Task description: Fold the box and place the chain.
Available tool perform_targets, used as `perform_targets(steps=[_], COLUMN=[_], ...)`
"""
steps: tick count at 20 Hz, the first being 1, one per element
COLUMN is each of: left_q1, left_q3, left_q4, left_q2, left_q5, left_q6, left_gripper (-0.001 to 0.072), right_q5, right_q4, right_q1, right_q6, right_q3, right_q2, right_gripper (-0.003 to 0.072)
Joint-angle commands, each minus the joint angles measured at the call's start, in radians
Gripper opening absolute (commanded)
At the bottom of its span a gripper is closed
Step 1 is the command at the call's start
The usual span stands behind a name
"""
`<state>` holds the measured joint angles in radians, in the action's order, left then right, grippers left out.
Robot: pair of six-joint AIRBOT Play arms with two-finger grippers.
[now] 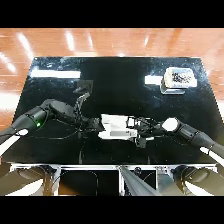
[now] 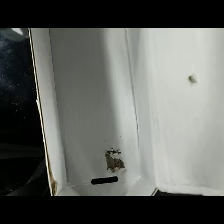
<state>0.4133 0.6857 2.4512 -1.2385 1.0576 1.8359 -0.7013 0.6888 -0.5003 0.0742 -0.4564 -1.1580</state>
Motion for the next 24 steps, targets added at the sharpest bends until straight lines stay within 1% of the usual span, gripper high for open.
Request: perform_targets(steps=[1, 3, 6, 10, 13, 14, 16, 19, 22, 24], left_q1=[0.045, 0.076, 0.112, 0.15, 0.164, 0.165, 0.185, 0.248, 0.313, 0.348], left_q3=[0.002, 0.002, 0.002, 0.004, 0.027, 0.039, 0.064, 0.091, 0.095, 0.095], left_q4=[-0.007, -0.008, -0.043, -0.068, -0.069, -0.089, -0.183, -0.331, -0.454, -0.526], left_q2=[0.0, 0.0, 0.0, 0.002, 0.002, 0.002, 0.002, 0.002, 0.002, 0.002], left_q5=[-0.074, -0.117, -0.151, -0.183, -0.198, -0.197, -0.195, -0.196, -0.208, -0.23], left_q6=[-0.035, -0.048, -0.101, -0.143, -0.158, -0.177, -0.253, -0.369, -0.486, -0.559], left_gripper=[0.0604, 0.0604, 0.0603, 0.0602, 0.06, 0.0599, 0.0598, 0.0598, 0.0597, 0.0582], right_q5=[-0.003, -0.003, -0.006, -0.006, -0.008, -0.01, -0.01, -0.01, -0.01, -0.01], right_q4=[0.0, 0.0, 0.0, 0.0, 0.0, 0.0, 0.0, 0.0, 0.0, 0.0], right_q1=[-0.001, -0.001, -0.001, -0.001, -0.001, -0.001, -0.001, -0.001, -0.001, -0.001], right_q6=[0.0, 0.0, 0.0, 0.0, 0.0, 0.0, 0.0, 0.0, 0.0, 0.0], right_q3=[0.001, 0.001, 0.001, 0.001, 0.001, 0.001, 0.001, 0.001, 0.001, 0.001], right_q2=[0.0, 0.0, 0.0, 0.0, 0.0, 0.0, 0.0, 0.0, 0.0, 0.0], right_gripper=[0.0483, 0.0483, 0.0483, 0.0483, 0.0483, 0.0483, 0.0483, 0.0483, 0.0483, 0.0483])
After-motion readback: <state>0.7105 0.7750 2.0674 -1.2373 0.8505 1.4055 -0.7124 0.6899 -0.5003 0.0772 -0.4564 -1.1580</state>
